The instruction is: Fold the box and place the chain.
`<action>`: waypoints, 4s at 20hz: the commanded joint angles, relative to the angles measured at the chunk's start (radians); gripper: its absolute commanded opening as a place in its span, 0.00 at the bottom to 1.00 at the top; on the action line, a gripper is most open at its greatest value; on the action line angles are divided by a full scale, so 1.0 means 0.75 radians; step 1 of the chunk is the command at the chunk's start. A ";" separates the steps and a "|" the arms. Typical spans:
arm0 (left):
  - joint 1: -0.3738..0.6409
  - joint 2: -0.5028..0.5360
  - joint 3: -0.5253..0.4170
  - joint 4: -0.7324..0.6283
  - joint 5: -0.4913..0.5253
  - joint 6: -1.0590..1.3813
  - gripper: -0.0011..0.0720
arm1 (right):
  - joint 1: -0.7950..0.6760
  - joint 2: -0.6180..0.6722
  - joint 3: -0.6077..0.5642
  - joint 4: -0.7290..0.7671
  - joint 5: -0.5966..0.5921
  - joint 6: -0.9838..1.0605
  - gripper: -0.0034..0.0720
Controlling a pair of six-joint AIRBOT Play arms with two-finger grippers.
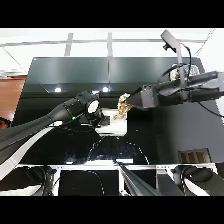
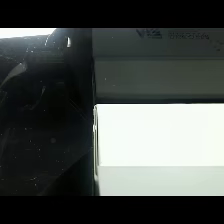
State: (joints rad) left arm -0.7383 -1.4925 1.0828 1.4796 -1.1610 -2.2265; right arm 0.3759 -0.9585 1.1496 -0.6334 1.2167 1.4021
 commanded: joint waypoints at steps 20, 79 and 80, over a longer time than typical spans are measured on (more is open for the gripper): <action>0.000 0.000 0.001 0.000 0.000 0.000 0.05 | 0.148 -0.181 -0.373 -0.059 -0.340 0.121 0.32; 0.546 0.224 -0.638 -1.224 0.416 3.298 0.98 | -0.307 0.052 -0.372 -0.418 -0.094 0.085 0.47; 0.546 0.219 -0.637 -1.227 0.413 3.345 0.98 | -0.307 0.052 -0.372 -0.418 -0.102 0.085 0.47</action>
State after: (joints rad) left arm -0.3275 -1.3144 0.6022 0.5838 -0.8616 0.2234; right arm 0.1452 -0.9188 0.8707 -0.9474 1.1503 1.4654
